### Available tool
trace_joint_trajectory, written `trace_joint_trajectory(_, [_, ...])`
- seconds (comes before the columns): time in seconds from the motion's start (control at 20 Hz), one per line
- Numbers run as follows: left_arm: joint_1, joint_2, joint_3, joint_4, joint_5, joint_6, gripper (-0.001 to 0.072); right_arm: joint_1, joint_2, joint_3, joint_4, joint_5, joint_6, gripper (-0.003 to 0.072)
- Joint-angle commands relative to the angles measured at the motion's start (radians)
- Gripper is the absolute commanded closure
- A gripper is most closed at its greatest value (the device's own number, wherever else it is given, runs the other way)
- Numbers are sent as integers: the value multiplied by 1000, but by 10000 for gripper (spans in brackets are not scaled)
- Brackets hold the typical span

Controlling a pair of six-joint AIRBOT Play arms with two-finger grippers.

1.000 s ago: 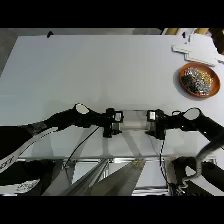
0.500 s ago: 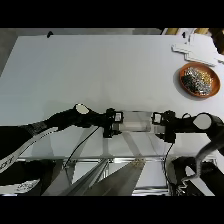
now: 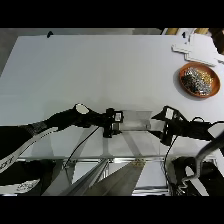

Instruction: Fold the box and place the chain.

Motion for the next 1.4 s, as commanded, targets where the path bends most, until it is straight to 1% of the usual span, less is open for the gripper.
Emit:
trace_joint_trajectory(0.0, [0, -1, 0, 1, -1, 2, 435, 1, 2, 1, 237, -112, 9, 163])
trace_joint_trajectory(0.05, [0, -1, 0, 1, -1, 2, 435, 1, -17, 1, 281, -171, 8, 167])
trace_joint_trajectory(0.1, [0, -1, 0, 1, -1, 2, 435, 1, -48, 1, 313, -208, -12, 294])
trace_joint_trajectory(0.2, [0, -1, 0, 1, -1, 2, 435, 1, -133, 1, 344, -214, -114, 651])
trace_joint_trajectory(0.25, [0, -1, 0, 1, -1, 2, 435, 1, -178, 2, 347, -217, -138, 668])
trace_joint_trajectory(0.3, [0, -1, 0, 1, -1, 2, 435, 1, -226, 2, 349, -237, -142, 668])
trace_joint_trajectory(0.45, [0, -1, 0, 1, -1, 2, 435, 1, -339, 5, 364, -357, -142, 668])
trace_joint_trajectory(0.55, [0, -1, 0, 1, -1, 2, 435, 0, -406, 10, 359, -406, -142, 668])
trace_joint_trajectory(0.65, [0, -1, 0, 1, -1, 2, 435, 1, -467, 10, 358, -416, -142, 668])
trace_joint_trajectory(0.8, [0, -1, 0, 1, -2, 2, 435, 1, -527, 10, 334, -389, -141, 668])
trace_joint_trajectory(0.9, [0, -1, 0, 1, -1, 2, 435, 0, -521, 20, 319, -360, -130, 668])
trace_joint_trajectory(0.95, [0, -1, 0, 1, -1, 2, 435, 0, -510, 41, 272, -320, -95, 668])
trace_joint_trajectory(1.1, [0, -1, 0, 1, -1, 2, 435, 0, -433, 143, 37, -141, 13, 668])
trace_joint_trajectory(1.15, [-1, -1, 0, 1, -1, 2, 435, 0, -404, 169, -14, -109, 39, 668])
trace_joint_trajectory(1.25, [0, -1, 0, 1, -1, 2, 435, 0, -334, 192, -109, -82, 29, 668])
trace_joint_trajectory(1.35, [0, -1, 0, 1, -1, 2, 435, 0, -267, 192, -269, -32, -85, 668])
